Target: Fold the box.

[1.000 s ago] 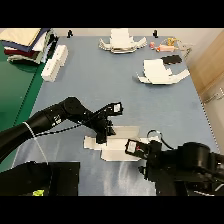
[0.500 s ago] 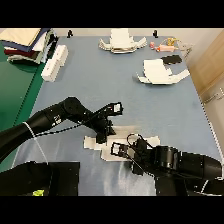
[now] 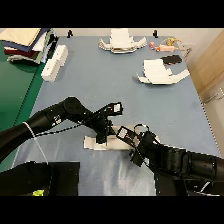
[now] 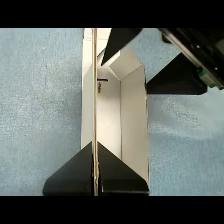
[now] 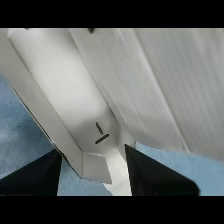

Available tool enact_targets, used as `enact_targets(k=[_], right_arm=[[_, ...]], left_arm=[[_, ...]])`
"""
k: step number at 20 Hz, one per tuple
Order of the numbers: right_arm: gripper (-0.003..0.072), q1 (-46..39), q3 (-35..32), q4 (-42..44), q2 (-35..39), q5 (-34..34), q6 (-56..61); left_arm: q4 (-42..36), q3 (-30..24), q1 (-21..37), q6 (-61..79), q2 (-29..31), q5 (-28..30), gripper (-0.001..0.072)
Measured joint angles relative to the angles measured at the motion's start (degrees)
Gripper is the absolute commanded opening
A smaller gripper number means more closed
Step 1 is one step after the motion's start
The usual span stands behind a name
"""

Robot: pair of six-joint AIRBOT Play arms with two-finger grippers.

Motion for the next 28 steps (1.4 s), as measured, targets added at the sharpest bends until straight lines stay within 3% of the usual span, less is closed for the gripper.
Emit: enact_targets(k=[5,6,11,14,17,21,24,28], right_arm=[[0.06,0.09,0.87,-1.57,0.31,-2.69,4.94],[0.072,0.09,0.98,-1.64,0.33,-3.06,5.38],[0.072,-1.25,1.11,-1.99,0.35,-4.33,5.18],[0.072,-4.79,0.33,0.42,0.74,-1.84,-1.55],[0.072,-11.45,-2.01,8.28,2.54,3.8,-15.65],[0.072,-23.15,-5.55,26.71,5.53,9.49,-45.29],[0.072,-31.93,-7.08,41.57,4.87,9.77,-66.75],[0.072,-38.4,-7.67,53.46,1.27,9.25,-82.27]], left_arm=[[0.0,0.0,0.0,0.0,0.0,0.02,0.0014],[-0.02,0.0,0.0,0.02,0.0,0.02,0.0014],[0.0,0.0,0.0,0.02,-0.02,0.0,0.0014],[0.0,0.0,0.0,0.0,0.0,0.0,0.0014],[-0.02,0.0,0.0,0.02,0.0,0.0,0.0014],[0.0,0.0,0.0,0.02,-0.02,0.0,0.0014],[0.0,0.0,0.0,0.02,-0.02,0.0,0.0014],[0.0,0.0,0.0,0.02,-0.02,0.0,0.0014]])
